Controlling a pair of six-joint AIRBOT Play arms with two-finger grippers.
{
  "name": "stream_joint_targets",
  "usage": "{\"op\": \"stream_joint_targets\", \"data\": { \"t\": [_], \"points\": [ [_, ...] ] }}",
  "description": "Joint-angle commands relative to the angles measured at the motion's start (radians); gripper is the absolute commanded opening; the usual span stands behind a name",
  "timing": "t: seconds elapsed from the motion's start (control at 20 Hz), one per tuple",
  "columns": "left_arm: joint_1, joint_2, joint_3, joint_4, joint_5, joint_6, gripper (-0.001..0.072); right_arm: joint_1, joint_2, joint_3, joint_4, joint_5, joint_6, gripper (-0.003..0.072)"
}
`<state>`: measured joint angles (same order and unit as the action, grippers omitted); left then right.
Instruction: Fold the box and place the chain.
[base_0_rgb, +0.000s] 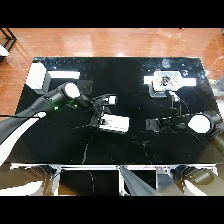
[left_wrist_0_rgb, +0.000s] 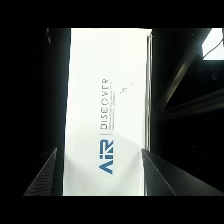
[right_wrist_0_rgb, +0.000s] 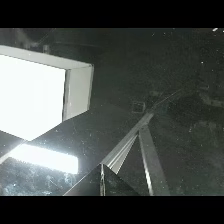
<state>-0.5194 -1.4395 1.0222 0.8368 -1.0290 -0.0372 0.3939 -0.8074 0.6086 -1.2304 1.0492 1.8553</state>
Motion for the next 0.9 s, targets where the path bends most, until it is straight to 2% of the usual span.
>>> {"op": "stream_joint_targets", "data": {
  "t": [0.0, 0.85],
  "points": [
    [-0.002, -0.004, 0.0, 0.0, 0.005, -0.002, 0.0636, 0.001, 0.001, 0.0, 0.0, 0.0, 0.001, 0.002],
    [-0.002, -0.031, 0.0, 0.004, 0.0, -0.023, 0.0637, 0.001, 0.001, 0.0, 0.0, -0.007, 0.001, 0.002]
  ]
}}
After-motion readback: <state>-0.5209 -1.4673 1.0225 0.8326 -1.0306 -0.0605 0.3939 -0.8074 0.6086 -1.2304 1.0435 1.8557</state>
